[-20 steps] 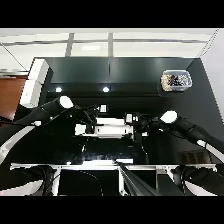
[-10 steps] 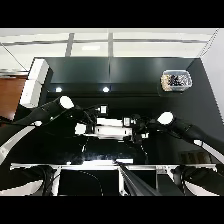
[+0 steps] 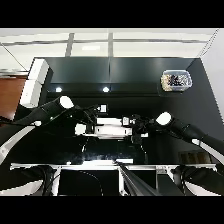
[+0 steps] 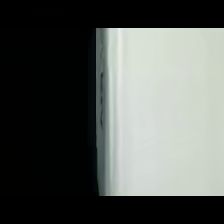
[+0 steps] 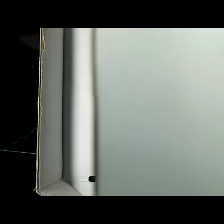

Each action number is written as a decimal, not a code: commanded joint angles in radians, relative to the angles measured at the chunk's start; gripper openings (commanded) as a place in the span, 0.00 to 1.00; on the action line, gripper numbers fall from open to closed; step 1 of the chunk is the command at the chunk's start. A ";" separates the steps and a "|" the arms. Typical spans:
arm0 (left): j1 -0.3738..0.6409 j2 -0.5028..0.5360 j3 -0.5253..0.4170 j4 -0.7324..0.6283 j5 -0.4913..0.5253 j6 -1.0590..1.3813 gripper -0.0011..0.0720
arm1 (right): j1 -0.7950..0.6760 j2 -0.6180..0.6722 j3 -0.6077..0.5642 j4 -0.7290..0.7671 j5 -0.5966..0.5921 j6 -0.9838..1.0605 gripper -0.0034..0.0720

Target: Fold the box and place the chain.

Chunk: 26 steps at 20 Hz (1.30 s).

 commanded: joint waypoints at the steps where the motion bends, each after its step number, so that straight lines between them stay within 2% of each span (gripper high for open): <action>1: 0.000 0.000 0.001 0.000 -0.006 0.002 0.05 | 0.001 -0.002 0.001 0.000 -0.014 0.010 0.86; 11: 0.000 0.000 0.001 0.000 -0.010 0.002 0.05 | 0.001 -0.002 0.001 -0.003 -0.013 0.009 0.86; 12: 0.000 0.000 0.001 0.000 -0.010 0.002 0.06 | 0.001 -0.002 0.001 -0.003 -0.012 0.009 0.84; 13: 0.000 0.000 0.001 0.000 -0.010 0.002 0.06 | 0.001 -0.002 0.001 -0.003 -0.012 0.009 0.69; 17: 0.000 0.001 0.001 0.000 -0.013 0.002 0.06 | 0.001 -0.002 0.001 -0.003 -0.012 0.009 0.69; 18: 0.000 0.002 0.001 0.001 -0.013 0.001 0.16 | 0.001 -0.002 0.001 -0.003 -0.012 0.009 0.69; 19: 0.000 0.006 0.001 0.001 -0.013 -0.003 0.31 | 0.001 -0.002 0.001 -0.003 -0.012 0.009 0.69; 21: 0.010 0.030 0.001 0.016 -0.014 -0.004 0.37 | 0.001 -0.002 0.001 -0.003 -0.012 0.009 0.69; 22: 0.019 0.052 0.001 0.045 -0.013 -0.037 0.46 | 0.001 -0.002 0.001 -0.003 -0.012 0.010 0.69; 24: 0.051 0.108 0.001 0.134 -0.021 -0.132 0.52 | 0.001 -0.002 0.001 -0.002 -0.012 0.010 0.69; 25: 0.071 0.137 0.001 0.178 -0.038 -0.176 0.60 | 0.001 -0.002 0.001 -0.002 -0.012 0.009 0.69; 26: 0.094 0.170 0.001 0.220 -0.064 -0.226 0.60 | 0.001 -0.002 0.001 -0.003 -0.012 0.009 0.69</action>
